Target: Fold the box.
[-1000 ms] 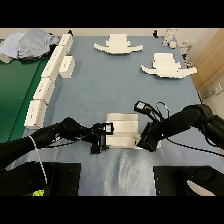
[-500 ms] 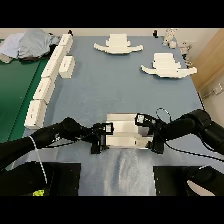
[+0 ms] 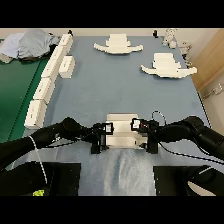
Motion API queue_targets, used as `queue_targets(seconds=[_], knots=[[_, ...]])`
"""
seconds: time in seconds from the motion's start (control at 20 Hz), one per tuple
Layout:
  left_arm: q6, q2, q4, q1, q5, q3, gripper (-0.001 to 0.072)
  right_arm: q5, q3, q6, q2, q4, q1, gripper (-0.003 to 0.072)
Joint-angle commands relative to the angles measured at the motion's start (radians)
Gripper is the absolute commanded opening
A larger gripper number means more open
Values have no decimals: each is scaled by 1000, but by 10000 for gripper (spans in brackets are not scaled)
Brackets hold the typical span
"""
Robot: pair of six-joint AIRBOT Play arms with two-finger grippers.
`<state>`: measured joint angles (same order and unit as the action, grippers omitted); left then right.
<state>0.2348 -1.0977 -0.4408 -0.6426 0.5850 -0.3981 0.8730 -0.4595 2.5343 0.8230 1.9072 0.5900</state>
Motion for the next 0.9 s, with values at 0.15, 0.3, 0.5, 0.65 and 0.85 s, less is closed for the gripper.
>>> queue_targets(seconds=[0.15, 0.3, 0.5, 0.65, 0.85], knots=[[0, 0, 0, 0, 0, -1, 429, -28, 3, 63, 19, 98, 5, 275], [0, 0, 0, 0, 0, -1, 428, -31, 3, 69, 20, 116, 5, 116], [0, 0, 0, 0, 0, -1, 428, -53, 3, 139, 50, 171, 5, 38], [0, 0, 0, 0, 0, -1, 429, -69, 3, 193, 74, 222, 5, 103], [0, 0, 0, 0, 0, -1, 429, -79, 3, 198, 90, 229, 5, 599]])
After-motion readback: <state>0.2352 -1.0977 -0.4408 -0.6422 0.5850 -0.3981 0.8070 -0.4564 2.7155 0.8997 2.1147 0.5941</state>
